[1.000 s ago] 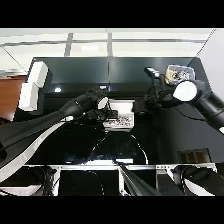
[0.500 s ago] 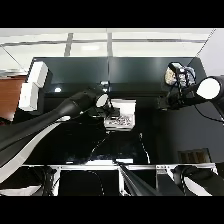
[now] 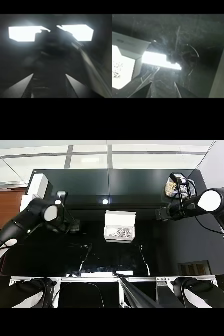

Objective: Fold the box and place the chain.

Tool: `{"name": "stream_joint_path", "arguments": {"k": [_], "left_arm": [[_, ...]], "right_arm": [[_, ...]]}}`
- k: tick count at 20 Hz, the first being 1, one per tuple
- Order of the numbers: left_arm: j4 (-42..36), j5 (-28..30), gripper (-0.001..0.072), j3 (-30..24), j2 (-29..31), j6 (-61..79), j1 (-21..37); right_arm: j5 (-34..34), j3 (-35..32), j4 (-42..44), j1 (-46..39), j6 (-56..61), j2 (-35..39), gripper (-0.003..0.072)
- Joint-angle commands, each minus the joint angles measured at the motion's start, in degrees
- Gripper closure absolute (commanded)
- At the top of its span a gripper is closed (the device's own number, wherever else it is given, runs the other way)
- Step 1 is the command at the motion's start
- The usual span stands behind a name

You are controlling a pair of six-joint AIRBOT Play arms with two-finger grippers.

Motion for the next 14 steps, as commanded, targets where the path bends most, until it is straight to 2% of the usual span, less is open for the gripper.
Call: {"name": "stream_joint_path", "arguments": {"k": [1,2,3,7,10,12,14], "left_arm": [[-39.04,7.89,0.0243,-10.82,-1.05,49.79,9.90],[-42.01,5.90,0.0173,-11.23,-2.45,62.69,9.42],[-42.27,5.27,-0.0011,-11.23,-3.76,71.73,8.26],[-42.27,9.70,-0.0005,-11.04,-5.53,104.96,2.60],[-43.19,15.43,-0.0003,-10.71,-5.90,126.22,-1.16],[-51.71,18.67,-0.0003,-9.20,-8.57,129.07,-0.26],[-56.37,18.16,-0.0002,-6.67,-11.78,129.04,1.33]], "right_arm": [[-0.57,-0.04,0.17,-0.04,-0.07,0.00,0.0353],[-0.35,-0.02,0.15,-0.04,-0.04,0.00,0.0353],[-0.09,-0.02,0.15,-0.04,-0.04,0.00,0.0353],[0.31,-0.04,0.15,-0.04,-0.04,0.00,0.0353],[0.26,-0.02,0.13,-0.04,-0.04,0.00,0.0353],[0.22,-0.02,0.28,-0.04,0.04,0.00,0.0353],[0.13,-0.04,0.31,-0.04,0.22,0.00,0.0353]]}}
